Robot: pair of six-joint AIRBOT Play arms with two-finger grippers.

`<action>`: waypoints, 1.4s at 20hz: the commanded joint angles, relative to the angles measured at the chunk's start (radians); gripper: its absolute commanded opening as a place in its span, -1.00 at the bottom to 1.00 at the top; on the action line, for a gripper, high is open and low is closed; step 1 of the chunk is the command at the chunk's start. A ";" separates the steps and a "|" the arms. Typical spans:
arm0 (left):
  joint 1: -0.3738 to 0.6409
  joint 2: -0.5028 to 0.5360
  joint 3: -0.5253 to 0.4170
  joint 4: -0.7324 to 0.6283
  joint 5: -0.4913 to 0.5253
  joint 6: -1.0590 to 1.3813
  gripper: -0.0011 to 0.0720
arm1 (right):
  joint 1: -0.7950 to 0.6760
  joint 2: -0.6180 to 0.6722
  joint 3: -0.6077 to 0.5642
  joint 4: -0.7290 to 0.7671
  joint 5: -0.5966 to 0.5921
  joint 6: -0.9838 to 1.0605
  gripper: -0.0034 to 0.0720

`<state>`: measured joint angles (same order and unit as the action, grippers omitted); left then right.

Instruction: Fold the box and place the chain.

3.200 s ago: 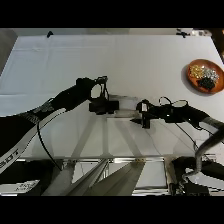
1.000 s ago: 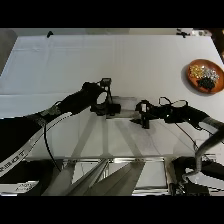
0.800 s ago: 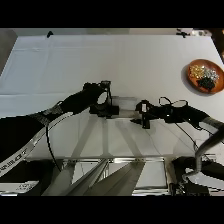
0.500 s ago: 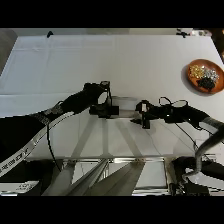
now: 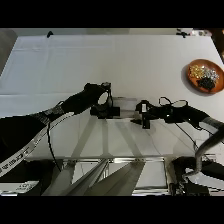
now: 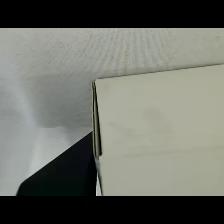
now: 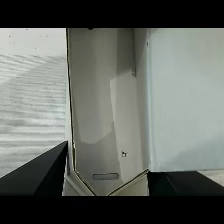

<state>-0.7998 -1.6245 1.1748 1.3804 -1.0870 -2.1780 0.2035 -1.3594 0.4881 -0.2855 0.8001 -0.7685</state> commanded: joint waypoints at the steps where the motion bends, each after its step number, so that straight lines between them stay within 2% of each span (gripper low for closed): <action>1: 0.001 -0.008 0.000 0.004 -0.002 0.001 -0.55 | 0.001 0.000 0.000 0.001 0.000 0.001 0.17; 2: 0.000 -0.014 0.000 0.003 -0.003 0.001 -0.83 | 0.001 0.000 0.000 0.001 0.000 0.001 0.17; 3: 0.000 -0.021 0.000 -0.005 -0.005 0.001 -0.94 | 0.001 0.000 0.000 0.001 0.000 0.001 0.17; 10: 0.000 -0.029 0.000 -0.013 -0.017 0.017 -0.93 | 0.001 0.000 0.000 0.001 0.000 0.001 0.17; 11: 0.000 -0.029 0.000 -0.012 -0.016 0.018 -0.85 | 0.001 0.000 0.000 0.001 0.000 0.001 0.17; 13: 0.000 -0.029 0.000 -0.012 -0.015 0.017 -0.34 | 0.001 0.000 0.000 0.001 0.000 0.001 0.17; 15: 0.000 -0.031 0.000 -0.011 -0.011 0.018 -0.22 | 0.001 0.000 0.000 0.001 0.000 0.001 0.17; 17: 0.000 -0.031 0.000 -0.011 -0.005 0.018 -0.22 | 0.001 0.000 0.000 0.001 0.000 0.001 0.17; 18: 0.000 -0.031 0.000 -0.011 -0.005 0.018 -0.24 | 0.001 0.000 0.000 0.001 0.000 0.001 0.17; 20: 0.000 -0.031 0.000 -0.011 -0.009 0.023 -0.94 | 0.001 0.000 0.000 0.001 0.000 0.001 0.17; 25: 0.000 -0.030 0.000 -0.012 -0.025 0.036 -0.92 | 0.001 0.000 0.000 0.001 0.000 0.001 0.17; 26: 0.000 -0.029 0.000 -0.018 -0.038 0.085 -0.62 | 0.001 0.000 0.000 0.001 0.000 0.001 0.17; 28: 0.003 -0.027 0.000 -0.026 -0.076 0.160 0.44 | 0.001 0.000 0.000 0.001 0.000 0.001 0.17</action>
<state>-0.7994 -1.6539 1.1763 1.3426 -1.0924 -2.0991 0.2035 -1.3594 0.4877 -0.2859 0.8001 -0.7731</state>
